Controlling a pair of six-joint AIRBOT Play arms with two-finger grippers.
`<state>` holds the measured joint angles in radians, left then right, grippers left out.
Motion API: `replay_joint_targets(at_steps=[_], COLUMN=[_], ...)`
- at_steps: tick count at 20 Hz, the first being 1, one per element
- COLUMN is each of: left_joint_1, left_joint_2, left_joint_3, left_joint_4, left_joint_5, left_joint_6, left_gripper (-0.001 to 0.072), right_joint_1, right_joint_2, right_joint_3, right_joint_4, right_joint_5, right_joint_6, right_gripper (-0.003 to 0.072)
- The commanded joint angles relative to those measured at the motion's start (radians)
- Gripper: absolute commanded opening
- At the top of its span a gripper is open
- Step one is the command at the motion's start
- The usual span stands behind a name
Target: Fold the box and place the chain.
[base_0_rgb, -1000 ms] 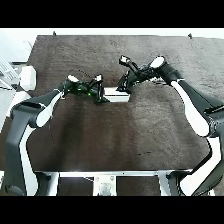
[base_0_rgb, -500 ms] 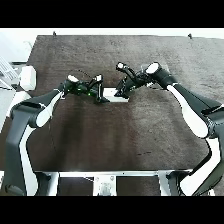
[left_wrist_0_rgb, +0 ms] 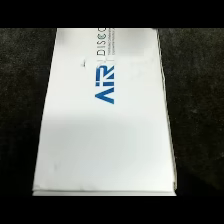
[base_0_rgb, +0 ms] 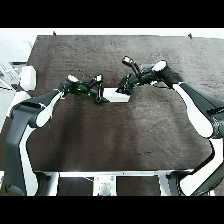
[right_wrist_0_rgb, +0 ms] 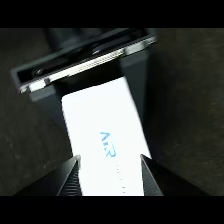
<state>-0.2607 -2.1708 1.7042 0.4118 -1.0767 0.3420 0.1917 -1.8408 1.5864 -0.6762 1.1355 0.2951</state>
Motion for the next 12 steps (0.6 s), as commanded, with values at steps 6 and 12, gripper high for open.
replay_joint_targets(at_steps=[6, 12], left_joint_1=[0.0, 0.0], left_joint_2=[0.001, 0.001], left_joint_3=[0.0, 0.0], left_joint_4=[-0.001, -0.001], left_joint_5=[0.003, 0.003], left_joint_6=[-0.001, -0.001], left_gripper=[0.0461, 0.0461], right_joint_1=[-0.005, -0.006], right_joint_2=[-0.007, -0.032], right_joint_3=[-0.107, -0.171], right_joint_4=[0.059, 0.081], right_joint_5=[-0.003, -0.035], right_joint_6=[-0.043, -0.049], right_gripper=[0.0012, 0.001])
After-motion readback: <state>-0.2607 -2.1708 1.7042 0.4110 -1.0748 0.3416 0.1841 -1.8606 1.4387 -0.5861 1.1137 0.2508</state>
